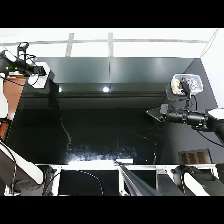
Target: Fold the box and place the chain.
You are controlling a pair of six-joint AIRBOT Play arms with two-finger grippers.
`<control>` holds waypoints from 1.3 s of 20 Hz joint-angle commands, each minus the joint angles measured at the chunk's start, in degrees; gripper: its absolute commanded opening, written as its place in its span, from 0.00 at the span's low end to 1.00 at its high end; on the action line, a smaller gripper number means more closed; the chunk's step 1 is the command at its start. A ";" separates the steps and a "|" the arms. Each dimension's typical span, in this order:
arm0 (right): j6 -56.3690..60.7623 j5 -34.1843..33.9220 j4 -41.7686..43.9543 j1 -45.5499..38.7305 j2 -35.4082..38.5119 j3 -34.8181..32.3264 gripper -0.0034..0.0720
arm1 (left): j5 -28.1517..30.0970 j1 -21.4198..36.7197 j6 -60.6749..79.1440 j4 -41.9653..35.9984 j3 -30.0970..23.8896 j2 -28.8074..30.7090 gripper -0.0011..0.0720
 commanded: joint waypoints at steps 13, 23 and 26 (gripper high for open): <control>16.02 0.90 -45.18 -1.44 2.58 29.70 0.11 | -28.28 -10.08 -17.42 0.24 0.94 26.51 0.05; 16.06 -10.67 -50.75 -1.36 10.54 11.76 0.11 | 11.58 -25.64 -18.88 0.13 -61.92 74.66 0.05; 16.02 -9.44 -46.05 -1.36 10.51 11.19 0.11 | 13.16 -22.34 -21.81 -0.17 -71.25 81.33 0.05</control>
